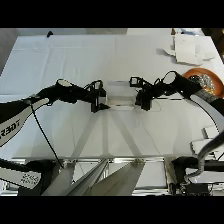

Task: Fold the box and place the chain.

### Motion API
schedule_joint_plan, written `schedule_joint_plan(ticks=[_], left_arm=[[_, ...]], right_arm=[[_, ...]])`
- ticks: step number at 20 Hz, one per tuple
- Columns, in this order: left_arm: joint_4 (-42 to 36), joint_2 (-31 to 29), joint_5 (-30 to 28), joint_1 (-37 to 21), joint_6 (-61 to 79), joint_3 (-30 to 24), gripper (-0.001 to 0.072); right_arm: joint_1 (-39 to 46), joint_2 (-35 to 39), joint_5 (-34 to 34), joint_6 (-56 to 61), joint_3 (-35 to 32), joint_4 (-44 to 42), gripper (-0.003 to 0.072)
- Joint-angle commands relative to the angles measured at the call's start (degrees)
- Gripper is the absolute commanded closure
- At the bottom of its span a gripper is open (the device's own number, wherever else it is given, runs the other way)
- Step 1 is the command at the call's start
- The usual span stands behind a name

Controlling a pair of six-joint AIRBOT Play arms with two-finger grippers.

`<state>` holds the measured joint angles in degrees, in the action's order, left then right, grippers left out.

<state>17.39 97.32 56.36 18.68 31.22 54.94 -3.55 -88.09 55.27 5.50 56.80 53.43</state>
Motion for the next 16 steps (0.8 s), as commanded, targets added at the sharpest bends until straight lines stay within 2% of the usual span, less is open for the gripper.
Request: schedule_joint_plan(ticks=[1, 10, 12, 13, 14, 16], left_arm=[[0.00, 0.02, 0.00, -0.02, 0.02, 0.04, 0.0342], [0.00, 0.02, 0.00, -0.02, 0.02, 0.04, 0.0342], [0.00, 0.02, 0.00, -0.02, 0.02, 0.04, 0.0342], [0.00, 0.02, 0.00, -0.02, 0.02, 0.04, 0.0342], [0.00, 0.02, 0.00, -0.02, 0.02, 0.04, 0.0342], [0.00, 0.02, 0.00, -0.02, 0.02, 0.04, 0.0342]], right_arm=[[-0.07, -0.07, 0.63, -0.04, -0.02, -1.22, 0.0508], [-0.07, -0.04, 0.11, -0.26, -0.02, -4.37, 0.0517], [-0.09, -0.07, -0.90, -1.64, -0.02, -5.55, 0.0539], [-0.11, -0.04, -1.53, -2.03, -0.02, -6.47, 0.0588], [-0.39, -0.04, -2.23, -2.75, -0.02, -6.84, 0.0603], [-1.44, -0.07, -3.91, -3.06, -0.02, -6.95, 0.0599]])
